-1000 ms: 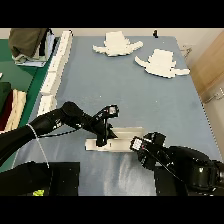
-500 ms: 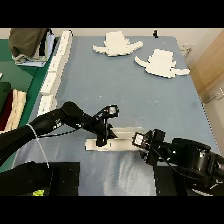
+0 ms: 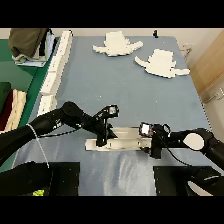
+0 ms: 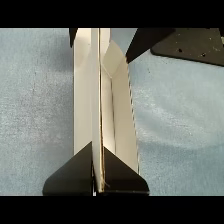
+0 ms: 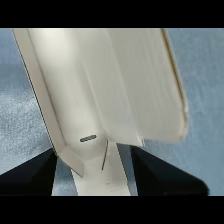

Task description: Fold the box.

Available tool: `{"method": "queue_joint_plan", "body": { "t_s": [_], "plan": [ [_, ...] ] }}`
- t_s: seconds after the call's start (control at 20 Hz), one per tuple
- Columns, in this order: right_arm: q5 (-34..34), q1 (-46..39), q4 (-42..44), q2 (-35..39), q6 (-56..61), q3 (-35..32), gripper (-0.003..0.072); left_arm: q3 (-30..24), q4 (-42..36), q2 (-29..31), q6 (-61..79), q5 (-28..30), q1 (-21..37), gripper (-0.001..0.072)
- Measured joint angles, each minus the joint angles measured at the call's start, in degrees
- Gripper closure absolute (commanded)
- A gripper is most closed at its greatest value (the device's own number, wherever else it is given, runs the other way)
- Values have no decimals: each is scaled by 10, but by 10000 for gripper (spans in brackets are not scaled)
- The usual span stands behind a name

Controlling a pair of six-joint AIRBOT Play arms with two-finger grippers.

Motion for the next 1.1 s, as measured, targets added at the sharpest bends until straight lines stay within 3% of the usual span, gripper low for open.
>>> {"method": "queue_joint_plan", "body": {
  "t_s": [0.3, 0.65, 1.1],
  "plan": [
    [2, -31, 115, -78, -132, 4, -31, 0, 0, 0, 0, 0, 0, 692],
    [19, -35, 115, -66, -137, 6, -30, 0, 0, 0, 0, 0, 0, 692],
    [13, -36, 134, -119, -194, 6, -18, 0, 0, 0, 0, 0, 0, 692]
  ]
}}
